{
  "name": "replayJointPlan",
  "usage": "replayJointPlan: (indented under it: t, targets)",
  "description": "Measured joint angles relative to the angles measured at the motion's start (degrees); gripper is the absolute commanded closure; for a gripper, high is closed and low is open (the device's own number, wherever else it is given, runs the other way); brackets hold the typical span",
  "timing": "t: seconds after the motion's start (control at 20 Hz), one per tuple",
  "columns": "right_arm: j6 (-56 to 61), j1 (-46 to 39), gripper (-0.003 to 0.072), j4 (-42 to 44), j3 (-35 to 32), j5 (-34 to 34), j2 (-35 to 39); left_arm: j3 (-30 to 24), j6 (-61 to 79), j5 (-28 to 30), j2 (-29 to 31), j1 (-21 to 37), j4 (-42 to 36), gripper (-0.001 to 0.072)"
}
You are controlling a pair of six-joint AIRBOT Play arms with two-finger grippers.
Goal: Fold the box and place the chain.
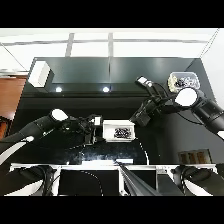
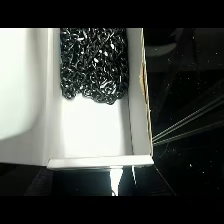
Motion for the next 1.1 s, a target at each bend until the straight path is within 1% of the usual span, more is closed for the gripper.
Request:
replayJointPlan:
  t: [0.15,0.25,0.45,0.6,1.0,1.05,1.1]
  targets:
    - [-9.90,0.57,0.0003,0.42,0.39,4.42,0.37,0.00,0.00,0.00,0.00,0.00,0.00,0.0242]
    - [-14.49,1.55,0.0003,0.70,-0.79,5.16,0.44,0.00,0.00,0.00,0.00,0.00,0.02,0.0242]
    - [-21.97,5.25,0.0003,0.90,-4.50,1.22,0.48,0.00,0.00,0.00,0.00,0.00,0.02,0.0242]
    - [-26.23,7.39,0.0003,1.07,-5.60,-1.01,0.50,0.00,0.00,0.00,0.00,0.00,0.02,0.0242]
    - [-29.75,8.70,0.0005,2.08,-6.23,-2.95,0.50,0.00,0.00,0.00,0.00,0.00,0.02,0.0242]
    - [-29.81,8.74,0.0167,2.21,-6.23,-3.30,0.48,0.00,0.00,0.00,0.00,0.00,0.02,0.0242]
    - [-29.92,8.76,0.0248,2.23,-6.23,-3.41,0.46,0.00,-0.02,0.00,0.00,0.00,0.02,0.0242]
